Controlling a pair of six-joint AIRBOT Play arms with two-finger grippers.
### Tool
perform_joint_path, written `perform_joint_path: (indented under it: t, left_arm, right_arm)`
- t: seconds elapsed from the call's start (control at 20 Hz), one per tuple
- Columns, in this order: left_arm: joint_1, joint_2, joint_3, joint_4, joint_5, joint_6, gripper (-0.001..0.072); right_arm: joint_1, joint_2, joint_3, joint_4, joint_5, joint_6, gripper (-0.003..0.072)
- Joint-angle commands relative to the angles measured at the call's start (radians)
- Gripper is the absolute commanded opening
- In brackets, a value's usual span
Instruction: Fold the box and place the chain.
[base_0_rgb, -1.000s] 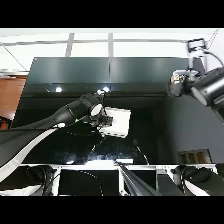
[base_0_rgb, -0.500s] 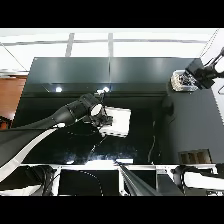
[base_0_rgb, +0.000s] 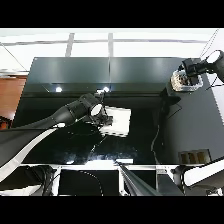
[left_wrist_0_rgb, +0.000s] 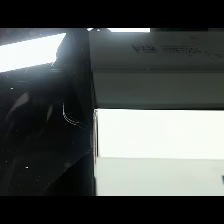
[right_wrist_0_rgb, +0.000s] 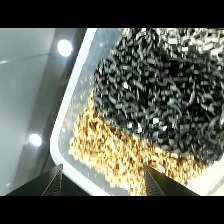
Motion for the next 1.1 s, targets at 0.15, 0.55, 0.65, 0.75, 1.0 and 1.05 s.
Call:
perform_joint_path:
  t: [0.15,0.55,0.65,0.75,1.0,1.05]
  left_arm:
    - [0.001,0.000,0.000,0.000,0.001,0.000,0.0029]
    - [0.001,0.000,0.000,0.000,-0.002,0.000,0.0029]
    - [0.001,0.000,0.000,0.000,-0.002,0.000,0.0029]
    - [0.001,0.000,0.000,0.000,-0.002,0.000,0.0029]
    - [0.001,0.000,0.000,0.000,-0.002,0.000,0.0029]
    - [0.001,0.000,0.000,0.000,-0.002,0.000,0.0029]
  right_arm:
    - [0.011,-0.041,0.010,0.009,-0.032,0.054,0.0553]
    - [0.036,-0.076,0.010,0.041,-0.054,-0.008,0.0176]
    - [0.033,-0.064,0.010,0.040,-0.023,-0.069,0.0120]
    - [0.025,-0.041,0.010,0.040,0.005,-0.146,0.0018]
    - [-0.016,0.114,0.010,0.056,0.065,-0.486,0.0014]
    - [-0.025,0.160,0.010,0.078,0.079,-0.576,0.0013]
